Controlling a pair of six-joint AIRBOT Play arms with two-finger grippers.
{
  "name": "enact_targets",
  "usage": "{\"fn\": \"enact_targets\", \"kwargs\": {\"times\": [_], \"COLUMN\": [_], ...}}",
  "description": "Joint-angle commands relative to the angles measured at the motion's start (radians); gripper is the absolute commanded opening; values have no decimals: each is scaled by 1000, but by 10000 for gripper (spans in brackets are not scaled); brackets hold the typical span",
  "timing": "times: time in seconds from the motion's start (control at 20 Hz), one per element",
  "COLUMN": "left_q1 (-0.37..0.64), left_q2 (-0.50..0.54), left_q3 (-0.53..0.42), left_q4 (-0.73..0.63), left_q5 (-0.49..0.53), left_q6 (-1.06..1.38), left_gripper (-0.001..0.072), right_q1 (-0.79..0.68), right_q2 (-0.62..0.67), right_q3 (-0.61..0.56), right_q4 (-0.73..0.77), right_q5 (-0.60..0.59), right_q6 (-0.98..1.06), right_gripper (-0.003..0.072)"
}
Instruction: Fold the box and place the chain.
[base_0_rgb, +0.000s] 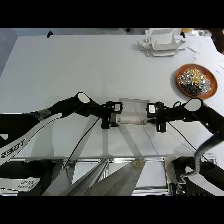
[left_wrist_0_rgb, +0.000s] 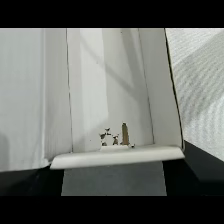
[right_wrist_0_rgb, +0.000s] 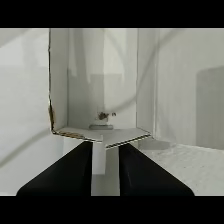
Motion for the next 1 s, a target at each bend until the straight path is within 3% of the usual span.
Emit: {"fn": "enact_targets", "kwargs": {"times": [0.0, 0.3, 0.4, 0.65, 0.7, 0.95], "left_q1": [1, 1, 1, 1, 1, 1], "left_q2": [1, 1, 1, 1, 1, 1], "left_q3": [0, 0, 0, 0, 0, 0], "left_q4": [0, 0, 0, 0, 0, 0], "left_q5": [0, 0, 0, 0, 0, 0], "left_q6": [3, 3, 3, 3, 3, 3], "left_gripper": [44, 44, 44, 44, 44, 44], "right_q1": [1, 81, 90, 90, 90, 90], "right_q2": [-1, -1, -1, -3, -3, 26], "right_q3": [-6, -20, -21, -32, -32, -32], "right_q4": [48, 72, 77, 76, 76, 37], "right_q5": [-32, -71, -87, -95, -95, -97], "right_q6": [-4, -4, -2, 7, 22, 197], "right_gripper": [110, 120, 217, 379, 444, 458]}}
